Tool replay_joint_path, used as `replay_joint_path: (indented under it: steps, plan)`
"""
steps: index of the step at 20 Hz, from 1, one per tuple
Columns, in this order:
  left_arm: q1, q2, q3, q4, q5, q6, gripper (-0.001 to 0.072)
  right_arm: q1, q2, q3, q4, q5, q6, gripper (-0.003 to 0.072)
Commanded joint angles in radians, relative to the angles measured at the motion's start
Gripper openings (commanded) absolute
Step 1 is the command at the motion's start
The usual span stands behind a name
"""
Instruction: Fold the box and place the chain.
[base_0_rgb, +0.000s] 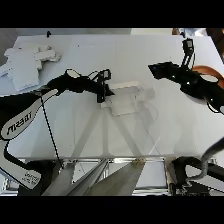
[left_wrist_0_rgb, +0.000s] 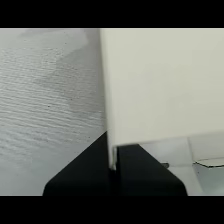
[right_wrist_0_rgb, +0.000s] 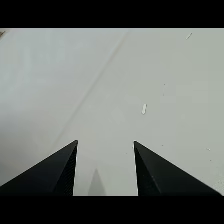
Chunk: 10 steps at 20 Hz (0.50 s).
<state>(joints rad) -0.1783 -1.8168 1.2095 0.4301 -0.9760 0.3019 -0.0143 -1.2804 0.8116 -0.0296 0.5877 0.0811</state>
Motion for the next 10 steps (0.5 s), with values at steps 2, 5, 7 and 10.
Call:
replay_joint_path:
  steps: [2,5,7,10]
  plan:
    - [0.06,0.007,0.0,-0.003,-0.091,0.013,-0.0001,0.0,0.0,0.0,0.0,0.0,0.0,0.0399]
    - [0.106,0.008,0.0,0.012,-0.103,0.055,-0.0001,0.0,0.0,0.0,0.0,0.0,0.0,0.0399]
    - [0.111,0.007,0.0,0.05,-0.113,0.098,-0.0001,0.0,0.0,0.0,0.0,0.0,0.0,0.0399]
    - [0.109,0.005,0.0,0.076,-0.114,0.114,-0.0002,0.0,0.0,0.0,0.0,0.0,0.0,0.0399]
